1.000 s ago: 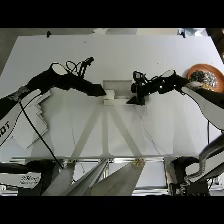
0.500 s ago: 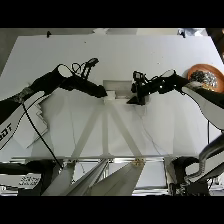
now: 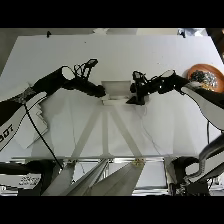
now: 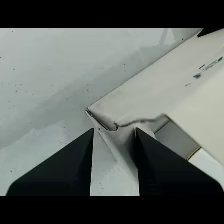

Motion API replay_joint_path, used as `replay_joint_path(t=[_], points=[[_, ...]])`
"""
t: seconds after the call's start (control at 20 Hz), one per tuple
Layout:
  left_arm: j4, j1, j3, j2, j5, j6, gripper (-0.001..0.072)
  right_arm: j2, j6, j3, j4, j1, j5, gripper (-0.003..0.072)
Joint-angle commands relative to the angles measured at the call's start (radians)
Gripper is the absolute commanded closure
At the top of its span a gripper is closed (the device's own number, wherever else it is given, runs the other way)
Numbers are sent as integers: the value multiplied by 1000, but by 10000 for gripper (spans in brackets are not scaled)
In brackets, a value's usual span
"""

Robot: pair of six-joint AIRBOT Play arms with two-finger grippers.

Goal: Fold the box and place the chain.

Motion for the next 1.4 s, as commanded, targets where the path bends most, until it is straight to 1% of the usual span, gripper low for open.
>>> replay_joint_path(t=[0.0, 0.15, 0.3, 0.5, 0.55, 0.6, 0.85, 1.0, 1.1, 1.15, 1.25, 1.35], points=[[16, -1, 0, 1, -2, -56, 432, 0, 0, 0, -2, 0, 0, 146], [48, -6, 0, 1, -14, -113, 433, 0, -1, 0, -3, 0, 0, 146], [128, -21, 7, 1, -40, -192, 433, 0, 0, 0, -3, 0, 0, 146], [227, -38, 60, 1, -93, -293, 456, 0, 0, 0, -2, 0, 0, 146], [231, -38, 72, 1, -99, -309, 459, 0, 0, 0, -3, 0, 0, 146], [230, -40, 83, 0, -108, -319, 494, 0, 0, 0, -3, 0, 0, 146], [230, -69, 98, -3, -122, -382, 497, 0, 0, 0, -3, 0, 0, 146], [227, -82, 98, -25, -156, -397, 498, 0, -1, 0, -3, 0, 0, 146], [223, -91, 100, -37, -159, -399, 505, 0, 0, 0, -3, 0, 0, 146], [222, -95, 100, -38, -153, -399, 581, 0, 0, 0, -3, 0, 0, 146], [222, -96, 100, -38, -145, -396, 700, 0, 0, 0, -2, 0, 0, 146], [221, -96, 100, -38, -143, -396, 701, 0, 0, 0, -3, 0, 0, 146]])
